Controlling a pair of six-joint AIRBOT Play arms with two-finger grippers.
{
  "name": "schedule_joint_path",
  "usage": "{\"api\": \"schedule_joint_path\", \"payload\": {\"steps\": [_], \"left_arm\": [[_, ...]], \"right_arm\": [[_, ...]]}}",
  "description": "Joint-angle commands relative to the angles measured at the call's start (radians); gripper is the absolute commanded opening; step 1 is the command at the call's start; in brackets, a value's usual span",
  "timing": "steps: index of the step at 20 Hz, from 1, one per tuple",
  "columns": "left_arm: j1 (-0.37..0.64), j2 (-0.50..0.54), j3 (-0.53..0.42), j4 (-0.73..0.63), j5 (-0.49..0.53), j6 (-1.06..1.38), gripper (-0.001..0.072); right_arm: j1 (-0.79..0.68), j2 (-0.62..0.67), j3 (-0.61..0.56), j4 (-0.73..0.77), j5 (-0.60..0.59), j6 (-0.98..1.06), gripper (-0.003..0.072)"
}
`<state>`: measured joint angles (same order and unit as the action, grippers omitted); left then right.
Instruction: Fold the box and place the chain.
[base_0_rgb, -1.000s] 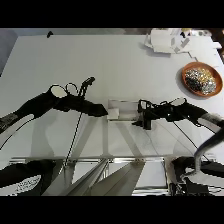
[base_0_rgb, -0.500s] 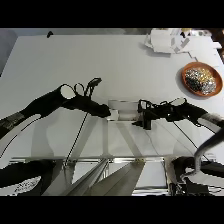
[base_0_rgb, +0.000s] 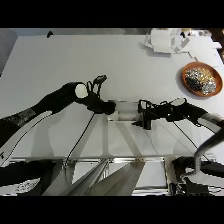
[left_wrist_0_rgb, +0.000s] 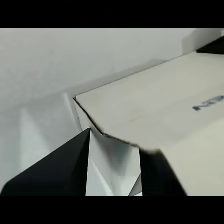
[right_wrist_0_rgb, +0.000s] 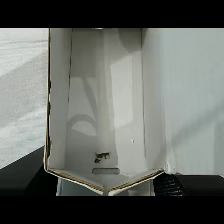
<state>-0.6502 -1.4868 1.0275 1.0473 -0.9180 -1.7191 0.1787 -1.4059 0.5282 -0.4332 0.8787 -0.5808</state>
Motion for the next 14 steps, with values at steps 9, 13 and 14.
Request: {"api": "schedule_joint_path", "payload": {"steps": [9, 13, 14], "left_arm": [[-0.112, -0.089, 0.12, 0.259, -0.109, -0.488, 0.0338], [-0.151, -0.167, 0.22, 0.331, -0.233, -0.572, 0.0328], [-0.156, -0.175, 0.222, 0.349, -0.262, -0.594, 0.0328]], "right_arm": [[0.0, -0.001, 0.0, 0.0, 0.0, 0.0, 0.0437], [0.0, -0.001, 0.0, 0.0, 0.0, 0.0, 0.0437], [0.0, -0.001, 0.0, 0.0, 0.0, 0.0, 0.0437]]}}
